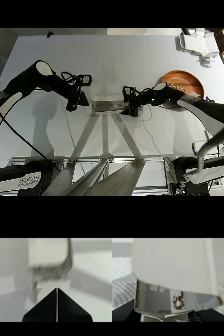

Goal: Fold the box and place the chain.

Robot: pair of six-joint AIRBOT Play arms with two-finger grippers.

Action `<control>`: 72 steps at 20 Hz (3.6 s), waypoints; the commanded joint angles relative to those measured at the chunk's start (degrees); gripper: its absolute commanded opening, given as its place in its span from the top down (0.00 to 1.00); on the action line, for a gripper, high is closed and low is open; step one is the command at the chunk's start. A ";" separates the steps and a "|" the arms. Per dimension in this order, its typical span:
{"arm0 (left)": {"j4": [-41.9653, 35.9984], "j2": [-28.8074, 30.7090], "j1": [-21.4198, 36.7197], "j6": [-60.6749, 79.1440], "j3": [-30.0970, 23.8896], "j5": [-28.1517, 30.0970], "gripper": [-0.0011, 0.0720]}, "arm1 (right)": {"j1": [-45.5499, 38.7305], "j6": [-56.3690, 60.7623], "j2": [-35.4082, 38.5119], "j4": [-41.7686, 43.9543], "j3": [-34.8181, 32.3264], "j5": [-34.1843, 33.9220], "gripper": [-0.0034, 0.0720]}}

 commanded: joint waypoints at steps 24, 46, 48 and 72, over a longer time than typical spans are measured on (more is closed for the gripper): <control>-9.60 -3.80 1.22 -9.14 0.00 9.92 0.97 | 0.00 0.02 -0.02 0.04 0.00 0.00 0.27; 33.94 -0.42 -12.87 -45.35 -0.02 14.14 0.98 | 0.02 0.04 -0.02 0.04 0.00 0.00 0.27; 38.93 -0.42 -12.85 -46.71 -0.02 12.35 0.98 | 0.02 0.02 -0.02 0.04 0.00 0.00 0.27; 16.46 5.14 -0.72 -29.40 -8.09 13.29 0.97 | 0.02 0.02 -0.02 0.04 0.00 -0.02 0.27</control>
